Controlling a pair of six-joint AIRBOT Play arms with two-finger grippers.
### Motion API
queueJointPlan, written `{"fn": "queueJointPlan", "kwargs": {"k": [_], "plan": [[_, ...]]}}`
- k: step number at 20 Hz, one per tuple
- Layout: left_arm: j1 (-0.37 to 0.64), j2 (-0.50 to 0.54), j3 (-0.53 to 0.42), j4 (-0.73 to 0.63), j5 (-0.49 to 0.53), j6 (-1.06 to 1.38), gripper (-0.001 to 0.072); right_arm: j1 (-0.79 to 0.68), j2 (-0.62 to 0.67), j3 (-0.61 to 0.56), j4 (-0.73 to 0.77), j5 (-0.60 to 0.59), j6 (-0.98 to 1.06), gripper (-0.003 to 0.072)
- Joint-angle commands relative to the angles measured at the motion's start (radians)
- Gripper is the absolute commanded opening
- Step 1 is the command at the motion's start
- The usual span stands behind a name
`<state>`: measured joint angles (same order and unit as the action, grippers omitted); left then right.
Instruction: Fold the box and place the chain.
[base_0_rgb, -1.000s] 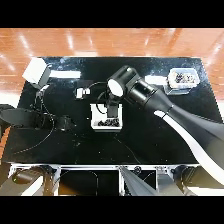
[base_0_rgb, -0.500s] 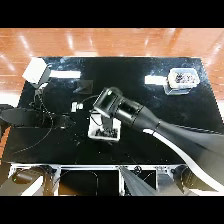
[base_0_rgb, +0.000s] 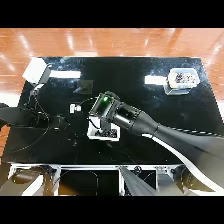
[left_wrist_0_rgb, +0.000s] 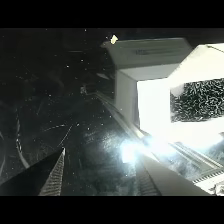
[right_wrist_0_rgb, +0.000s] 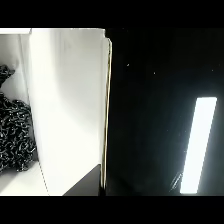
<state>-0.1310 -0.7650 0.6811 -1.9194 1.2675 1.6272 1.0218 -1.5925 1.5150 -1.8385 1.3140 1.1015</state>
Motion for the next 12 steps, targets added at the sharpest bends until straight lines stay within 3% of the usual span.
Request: {"fn": "queueJointPlan", "kwargs": {"k": [1, 2, 5, 8, 12], "plan": [[0.008, 0.000, -0.010, 0.000, 0.007, 0.016, 0.0539, -0.015, 0.001, 0.000, 0.005, 0.042, 0.022, 0.0576], [0.008, 0.000, -0.016, 0.001, 0.007, 0.020, 0.0540, -0.018, 0.005, 0.001, 0.006, 0.053, 0.025, 0.0660], [0.057, 0.000, -0.027, 0.001, 0.011, 0.034, 0.0540, -0.023, 0.053, 0.018, 0.133, 0.100, 0.013, 0.0660], [0.183, 0.000, -0.027, -0.008, 0.018, 0.093, 0.0539, -0.082, 0.135, 0.075, 0.304, 0.175, 0.009, 0.0660], [0.315, 0.002, -0.027, -0.071, 0.092, 0.138, 0.0539, -0.343, 0.143, 0.135, 0.573, 0.185, 0.031, 0.0658]]}}
